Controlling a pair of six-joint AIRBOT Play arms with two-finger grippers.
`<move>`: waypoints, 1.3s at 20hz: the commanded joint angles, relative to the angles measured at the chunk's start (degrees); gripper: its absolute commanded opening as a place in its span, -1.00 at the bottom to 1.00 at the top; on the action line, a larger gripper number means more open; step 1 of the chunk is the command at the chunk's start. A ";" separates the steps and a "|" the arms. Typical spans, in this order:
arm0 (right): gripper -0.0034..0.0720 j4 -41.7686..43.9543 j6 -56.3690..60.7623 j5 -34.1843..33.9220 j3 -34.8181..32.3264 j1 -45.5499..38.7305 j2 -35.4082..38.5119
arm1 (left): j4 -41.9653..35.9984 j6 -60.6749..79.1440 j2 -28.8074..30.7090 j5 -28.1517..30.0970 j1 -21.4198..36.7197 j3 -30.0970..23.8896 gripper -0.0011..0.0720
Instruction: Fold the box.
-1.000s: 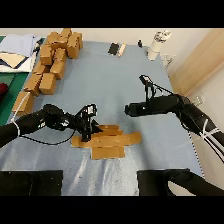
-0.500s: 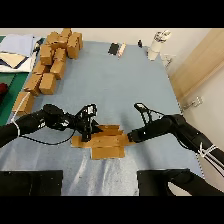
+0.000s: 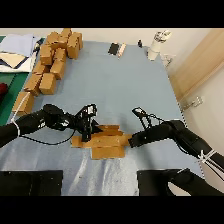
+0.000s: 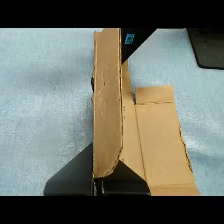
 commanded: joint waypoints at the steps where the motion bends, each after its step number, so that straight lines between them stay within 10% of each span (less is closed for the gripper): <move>1: -0.91 5.40 -4.87 -3.85 -0.15 3.45 5.70 | 0.02 0.02 -0.04 0.00 0.04 0.02 -0.94; 8: -0.84 -17.14 -4.83 -1.49 -4.35 35.76 19.91 | 0.02 0.02 -0.04 0.00 0.04 0.02 -0.94; 10: 0.47 -24.65 -5.05 0.83 -5.68 41.83 18.93 | 0.02 0.02 -0.04 -0.02 0.02 0.02 -0.94; 17: 0.48 -33.55 -5.38 16.31 -5.86 43.71 6.78 | 0.02 0.02 -0.04 0.00 0.04 0.02 -0.94; 26: 0.48 -36.61 -5.40 16.35 -5.86 43.65 3.74 | 0.02 0.02 -0.04 0.00 0.04 0.02 -0.94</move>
